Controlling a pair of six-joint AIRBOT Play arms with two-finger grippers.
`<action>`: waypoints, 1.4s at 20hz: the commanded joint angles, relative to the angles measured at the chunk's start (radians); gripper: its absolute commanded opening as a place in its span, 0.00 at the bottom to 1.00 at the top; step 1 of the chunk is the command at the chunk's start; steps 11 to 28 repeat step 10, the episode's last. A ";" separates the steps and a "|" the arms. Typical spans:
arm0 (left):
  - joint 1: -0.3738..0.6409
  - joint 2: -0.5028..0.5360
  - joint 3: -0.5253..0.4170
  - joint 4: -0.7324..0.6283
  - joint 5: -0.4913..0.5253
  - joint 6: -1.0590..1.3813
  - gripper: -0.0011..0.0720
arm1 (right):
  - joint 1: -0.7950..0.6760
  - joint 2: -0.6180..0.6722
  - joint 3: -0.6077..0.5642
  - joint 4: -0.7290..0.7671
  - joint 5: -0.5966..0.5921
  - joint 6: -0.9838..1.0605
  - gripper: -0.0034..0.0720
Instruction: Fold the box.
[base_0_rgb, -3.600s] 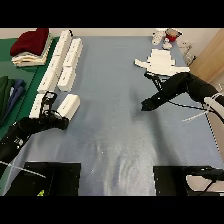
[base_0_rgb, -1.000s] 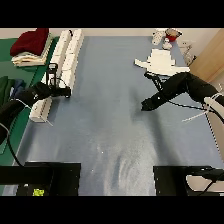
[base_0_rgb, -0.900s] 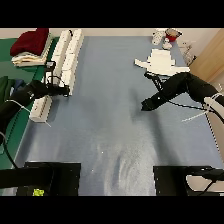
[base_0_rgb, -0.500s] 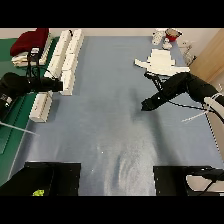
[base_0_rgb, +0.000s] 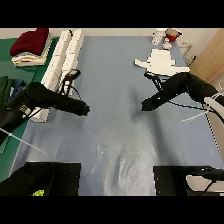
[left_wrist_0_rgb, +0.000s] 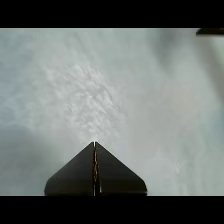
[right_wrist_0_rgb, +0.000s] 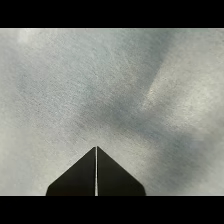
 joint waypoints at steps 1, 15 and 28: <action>-0.098 -0.068 -0.034 -0.008 0.014 -0.027 0.03 | 0.000 -0.001 0.001 0.000 0.000 0.000 0.05; -0.106 -0.109 -0.033 -0.010 0.011 -0.026 0.03 | 0.000 -0.001 0.001 0.000 0.000 0.000 0.05; -0.106 -0.109 -0.033 -0.010 0.011 -0.026 0.03 | 0.000 -0.001 0.001 0.000 0.000 0.000 0.05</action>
